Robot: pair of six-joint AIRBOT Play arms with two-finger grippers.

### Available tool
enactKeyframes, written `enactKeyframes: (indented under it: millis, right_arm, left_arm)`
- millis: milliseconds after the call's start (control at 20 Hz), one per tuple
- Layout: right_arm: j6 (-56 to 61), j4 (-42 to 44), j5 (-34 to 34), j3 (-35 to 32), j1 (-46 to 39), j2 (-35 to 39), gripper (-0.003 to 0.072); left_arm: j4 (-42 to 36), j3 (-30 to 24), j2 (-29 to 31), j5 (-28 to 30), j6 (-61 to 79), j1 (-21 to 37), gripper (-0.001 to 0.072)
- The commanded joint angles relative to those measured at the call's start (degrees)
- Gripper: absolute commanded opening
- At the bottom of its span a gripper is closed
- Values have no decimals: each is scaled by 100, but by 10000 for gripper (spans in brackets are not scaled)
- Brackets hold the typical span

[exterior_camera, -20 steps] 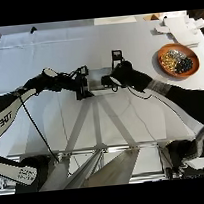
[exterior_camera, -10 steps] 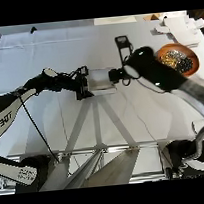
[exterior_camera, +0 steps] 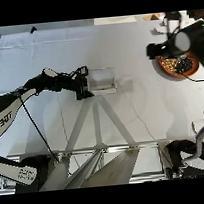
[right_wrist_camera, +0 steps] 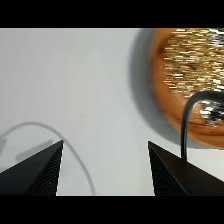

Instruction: Fold the box and place the chain.

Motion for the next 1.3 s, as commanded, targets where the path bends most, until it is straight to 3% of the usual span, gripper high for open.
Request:
enactKeyframes:
  millis: [0, 200, 600, 650, 850, 1050, 1100, 1250]
  right_arm:
    - [-225, 199, -334, 2, -1119, -391, 580]
    - [-507, 361, -986, 42, -1694, -1182, 578]
    - [-925, 551, -1045, 1056, -1836, -2927, 575]
    - [-925, 568, -1051, 1086, -1836, -3027, 518]
    - [-918, 734, -1043, 1086, -1836, -3126, 481]
    - [-938, 955, -986, 1086, -1836, -3115, 57]
    - [-940, 968, -944, 1086, -1836, -3106, 14]
    - [-1261, 977, -678, 1091, -1834, -2999, 11]
  left_arm:
    - [0, 0, -4, 0, 0, 0, 113]
    - [0, 0, -4, 0, 0, 0, 113]
    - [0, 0, -4, 0, 0, 0, 113]
    - [0, 0, -4, 0, -2, 0, 113]
    - [0, 0, -4, 0, 0, 0, 113]
    - [0, 0, -4, 0, 0, 0, 113]
    - [0, 0, -4, 2, 0, 0, 113]
    - [0, 0, -4, 0, 0, 0, 113]
